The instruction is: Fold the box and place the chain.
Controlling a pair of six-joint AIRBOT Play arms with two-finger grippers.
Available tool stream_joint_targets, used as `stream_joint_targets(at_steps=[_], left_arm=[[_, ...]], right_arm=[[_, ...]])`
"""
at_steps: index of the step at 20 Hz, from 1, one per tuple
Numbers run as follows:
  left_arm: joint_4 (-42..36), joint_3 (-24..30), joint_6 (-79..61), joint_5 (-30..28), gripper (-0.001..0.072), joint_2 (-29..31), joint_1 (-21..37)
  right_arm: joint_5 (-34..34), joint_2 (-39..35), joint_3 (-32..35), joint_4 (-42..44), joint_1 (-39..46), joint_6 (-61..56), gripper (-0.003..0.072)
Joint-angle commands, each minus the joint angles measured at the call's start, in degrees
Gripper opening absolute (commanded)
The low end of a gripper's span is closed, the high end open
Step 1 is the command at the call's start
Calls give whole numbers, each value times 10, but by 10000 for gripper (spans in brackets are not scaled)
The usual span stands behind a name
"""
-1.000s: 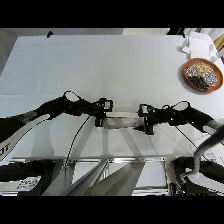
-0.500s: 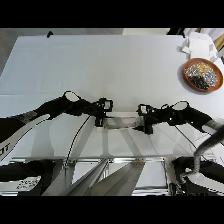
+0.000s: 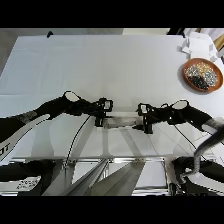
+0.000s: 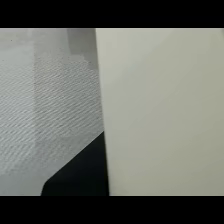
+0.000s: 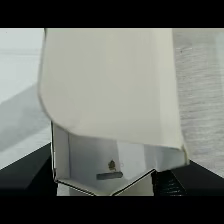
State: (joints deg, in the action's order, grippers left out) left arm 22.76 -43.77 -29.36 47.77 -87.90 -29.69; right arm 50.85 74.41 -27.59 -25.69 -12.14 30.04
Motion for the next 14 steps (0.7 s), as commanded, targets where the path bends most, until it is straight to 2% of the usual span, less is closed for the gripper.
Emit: stream_joint_targets(at_steps=[1,14], left_arm=[[0,0,0,0,12,0,0],[0,0,0,0,12,0,0]], right_arm=[[-2,7,0,-16,-1,0,454],[-7,24,0,-29,-1,0,482]])
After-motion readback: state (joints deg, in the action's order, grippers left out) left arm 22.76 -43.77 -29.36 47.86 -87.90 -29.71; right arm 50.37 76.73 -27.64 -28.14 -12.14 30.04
